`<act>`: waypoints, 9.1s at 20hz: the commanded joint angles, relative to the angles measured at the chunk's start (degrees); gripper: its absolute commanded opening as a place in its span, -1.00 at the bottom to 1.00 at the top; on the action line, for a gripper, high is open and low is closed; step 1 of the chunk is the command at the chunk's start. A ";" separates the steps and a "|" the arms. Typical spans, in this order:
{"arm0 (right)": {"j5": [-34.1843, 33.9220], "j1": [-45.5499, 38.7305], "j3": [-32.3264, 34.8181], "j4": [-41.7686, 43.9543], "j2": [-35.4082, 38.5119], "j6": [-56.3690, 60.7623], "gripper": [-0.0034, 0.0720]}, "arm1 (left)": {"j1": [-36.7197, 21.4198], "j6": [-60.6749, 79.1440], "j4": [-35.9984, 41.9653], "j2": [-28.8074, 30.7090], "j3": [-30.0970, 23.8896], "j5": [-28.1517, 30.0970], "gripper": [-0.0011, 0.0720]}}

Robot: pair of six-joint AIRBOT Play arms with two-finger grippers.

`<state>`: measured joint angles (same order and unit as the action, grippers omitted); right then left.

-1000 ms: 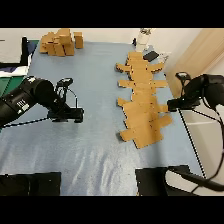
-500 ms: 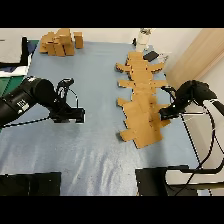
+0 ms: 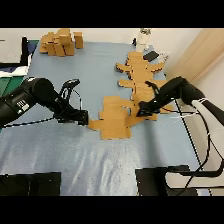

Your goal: Fold the box.

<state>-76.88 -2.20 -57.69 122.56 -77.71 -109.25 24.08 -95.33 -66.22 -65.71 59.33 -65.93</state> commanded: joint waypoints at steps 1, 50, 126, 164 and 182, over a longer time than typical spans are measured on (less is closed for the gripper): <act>3.19 10.21 2.97 2.16 1.68 8.44 -0.91 | -0.02 3.48 0.70 -0.02 0.00 -0.85 1.00; 30.95 33.73 36.39 6.23 32.20 -1.11 -0.91 | -17.73 52.76 36.74 -16.83 -11.28 -1.77 0.99; 36.00 23.37 22.62 -5.84 26.73 11.78 -0.91 | 6.64 92.76 39.21 -4.24 -18.80 17.33 -0.92; 25.38 96.10 34.69 -63.80 28.02 46.88 0.77 | 6.67 92.76 39.26 -4.24 -18.80 17.35 -0.92; 19.30 96.08 30.86 -73.64 27.15 59.80 0.90 | 6.67 92.76 39.26 -4.24 -18.80 17.42 -0.92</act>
<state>-57.58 93.84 -26.57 49.50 -50.63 -49.78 30.72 -2.59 -26.96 -69.95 40.51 -48.53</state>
